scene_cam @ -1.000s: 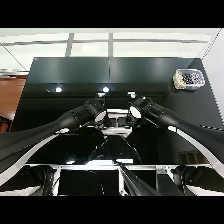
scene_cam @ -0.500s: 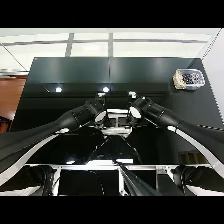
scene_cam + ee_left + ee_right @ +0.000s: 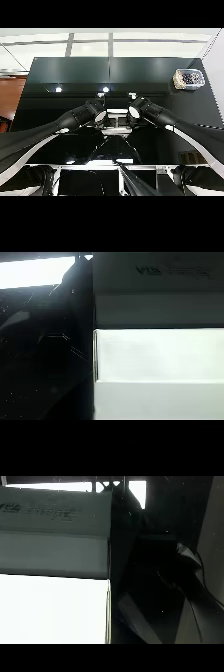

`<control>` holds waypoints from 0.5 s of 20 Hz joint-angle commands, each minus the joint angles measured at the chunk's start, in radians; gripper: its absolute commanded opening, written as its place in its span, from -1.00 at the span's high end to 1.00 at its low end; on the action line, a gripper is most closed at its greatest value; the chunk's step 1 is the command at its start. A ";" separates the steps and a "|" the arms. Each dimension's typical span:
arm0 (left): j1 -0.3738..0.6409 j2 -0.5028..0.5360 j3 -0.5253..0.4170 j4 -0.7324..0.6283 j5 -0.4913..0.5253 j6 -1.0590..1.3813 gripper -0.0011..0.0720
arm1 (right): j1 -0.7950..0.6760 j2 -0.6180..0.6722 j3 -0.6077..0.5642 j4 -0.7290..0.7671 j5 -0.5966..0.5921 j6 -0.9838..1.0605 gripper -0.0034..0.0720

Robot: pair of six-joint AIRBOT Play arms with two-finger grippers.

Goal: Fold the box and place the chain.

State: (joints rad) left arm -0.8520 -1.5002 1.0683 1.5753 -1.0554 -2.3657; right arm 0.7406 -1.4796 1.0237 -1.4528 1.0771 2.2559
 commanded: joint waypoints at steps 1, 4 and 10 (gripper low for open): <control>0.000 0.000 0.000 0.002 0.000 0.003 0.90 | 0.000 -0.003 0.000 0.004 -0.001 0.000 0.84; 0.000 0.000 0.000 0.002 0.000 0.003 0.90 | -0.005 0.010 0.000 0.002 0.012 -0.018 0.09; 0.000 0.000 0.000 0.002 -0.001 0.003 0.90 | -0.005 0.231 0.000 0.000 0.058 -0.163 0.09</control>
State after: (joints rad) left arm -0.8520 -1.5002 1.0683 1.5768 -1.0550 -2.3623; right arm 0.7357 -1.3560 1.0237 -1.4498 1.1107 2.1624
